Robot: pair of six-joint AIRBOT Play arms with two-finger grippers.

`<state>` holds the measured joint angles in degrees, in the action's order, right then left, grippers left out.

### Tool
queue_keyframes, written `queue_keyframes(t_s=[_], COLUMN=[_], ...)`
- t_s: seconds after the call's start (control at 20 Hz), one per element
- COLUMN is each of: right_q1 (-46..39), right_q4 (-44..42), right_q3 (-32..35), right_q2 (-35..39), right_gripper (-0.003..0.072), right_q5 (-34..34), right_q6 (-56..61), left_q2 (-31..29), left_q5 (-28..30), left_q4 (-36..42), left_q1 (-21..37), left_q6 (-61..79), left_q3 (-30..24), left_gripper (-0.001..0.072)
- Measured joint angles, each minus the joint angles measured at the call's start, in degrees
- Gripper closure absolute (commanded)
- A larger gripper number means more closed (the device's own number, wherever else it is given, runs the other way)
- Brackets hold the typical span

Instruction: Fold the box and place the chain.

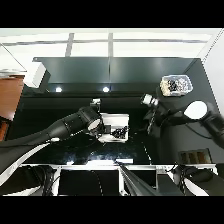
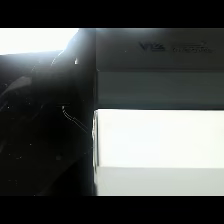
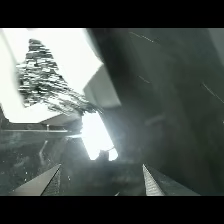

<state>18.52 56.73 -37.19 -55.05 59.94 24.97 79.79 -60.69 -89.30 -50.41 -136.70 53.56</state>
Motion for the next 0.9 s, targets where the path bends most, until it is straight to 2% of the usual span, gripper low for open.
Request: queue_keyframes(t_s=[0.15,0.3,0.35,0.4,0.9], right_q1=[4.4,8.0,8.9,9.6,11.5], right_q4=[-3.2,-4.6,-5.0,-5.1,-8.9], right_q3=[3.8,5.2,5.5,5.6,6.1], right_q2=[-2.2,-4.6,-5.2,-5.8,-7.8], right_gripper=[0.0100,0.0114,0.0233,0.0252,0.0254], right_q5=[-6.7,-13.3,-15.0,-16.1,-19.3], right_q6=[-10.5,-16.1,-17.2,-18.1,-20.8], left_q2=[0.0,0.0,0.0,0.0,0.0], left_q5=[0.0,0.0,0.0,0.0,0.0], left_q4=[0.0,0.0,0.0,0.0,0.0], left_q1=[0.0,0.0,0.0,0.0,0.0], left_q6=[0.0,0.0,0.0,0.0,0.0], left_q3=[0.0,0.0,0.0,0.0,0.0], left_gripper=[0.0679,0.0679,0.0679,0.0679,0.0678])
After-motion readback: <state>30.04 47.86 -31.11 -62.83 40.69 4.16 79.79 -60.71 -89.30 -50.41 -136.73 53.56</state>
